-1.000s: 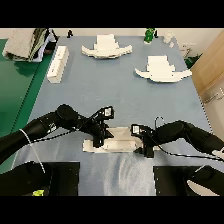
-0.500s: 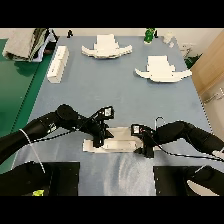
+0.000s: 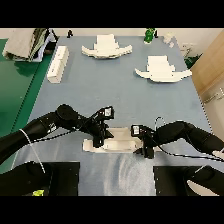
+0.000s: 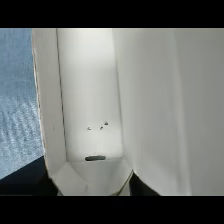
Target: Fold the box.
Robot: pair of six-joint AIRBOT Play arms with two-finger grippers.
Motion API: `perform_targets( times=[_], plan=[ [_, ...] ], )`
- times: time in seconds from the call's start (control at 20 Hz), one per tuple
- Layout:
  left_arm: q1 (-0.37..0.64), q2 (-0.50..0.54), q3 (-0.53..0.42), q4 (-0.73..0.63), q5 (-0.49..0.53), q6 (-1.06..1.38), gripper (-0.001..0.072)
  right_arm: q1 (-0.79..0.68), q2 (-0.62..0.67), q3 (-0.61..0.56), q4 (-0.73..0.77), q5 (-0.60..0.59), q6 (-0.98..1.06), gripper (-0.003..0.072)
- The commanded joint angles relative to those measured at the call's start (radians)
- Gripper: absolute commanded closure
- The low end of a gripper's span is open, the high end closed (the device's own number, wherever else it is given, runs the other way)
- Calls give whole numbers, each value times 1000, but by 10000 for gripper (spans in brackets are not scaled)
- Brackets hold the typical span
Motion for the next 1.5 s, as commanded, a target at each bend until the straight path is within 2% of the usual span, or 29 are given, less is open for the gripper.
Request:
perform_targets(
  times=[0.0,0.15,0.3,0.5,0.8,1.3,1.45],
  plan=[
    [0,0,0,0,0,0,693,1,-1,-1,-12,1,0,177],
    [0,0,0,-6,10,3,693,1,-1,-1,-12,1,0,177],
    [0,0,0,-77,70,3,693,1,-1,-1,-12,1,0,177],
    [0,0,0,-125,29,0,693,0,-1,-1,-12,1,0,177],
    [0,0,0,-125,-40,0,693,0,-1,-1,-12,1,0,177],
    [2,0,-1,55,-33,-64,693,0,-1,-1,-12,1,0,177],
    [1,0,0,52,-25,-77,693,0,-1,-1,-12,1,0,177]
  ],
)
